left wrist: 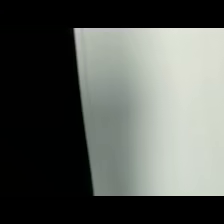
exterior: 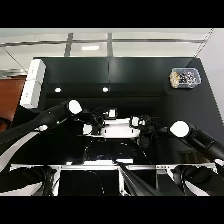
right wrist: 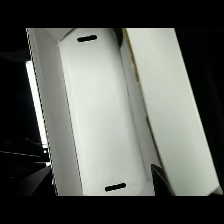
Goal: Fold the box and place the chain.
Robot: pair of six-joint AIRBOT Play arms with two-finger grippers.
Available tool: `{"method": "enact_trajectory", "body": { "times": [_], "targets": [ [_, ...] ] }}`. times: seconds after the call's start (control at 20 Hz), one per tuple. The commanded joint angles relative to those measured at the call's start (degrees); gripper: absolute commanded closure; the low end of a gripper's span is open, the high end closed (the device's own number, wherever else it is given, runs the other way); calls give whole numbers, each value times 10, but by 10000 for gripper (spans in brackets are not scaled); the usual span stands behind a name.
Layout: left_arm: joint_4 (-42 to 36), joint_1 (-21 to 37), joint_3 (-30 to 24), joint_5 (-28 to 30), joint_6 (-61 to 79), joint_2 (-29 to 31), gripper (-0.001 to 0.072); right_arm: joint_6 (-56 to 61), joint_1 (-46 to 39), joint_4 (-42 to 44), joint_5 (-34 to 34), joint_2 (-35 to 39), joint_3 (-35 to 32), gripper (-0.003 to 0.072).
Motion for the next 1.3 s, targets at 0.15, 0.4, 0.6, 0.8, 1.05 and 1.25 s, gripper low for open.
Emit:
{"method": "enact_trajectory", "body": {
  "times": [0.15,0.4,0.6,0.8,1.05,1.25],
  "targets": [
    [-2,0,0,-2,-1,0,681,8,-1,-56,4,5,21,-18],
    [-2,0,0,-1,-1,0,681,44,-5,-82,-2,5,21,-18],
    [-2,0,0,-1,-1,0,681,66,-42,-86,-2,5,21,-18],
    [-2,0,0,-1,-1,0,681,17,-43,-49,25,2,21,-18],
    [-2,0,0,-1,-1,0,681,-106,-43,42,56,-37,21,-18],
    [-2,0,0,-1,-1,0,681,-142,-50,45,53,-75,21,-17]
  ]
}}
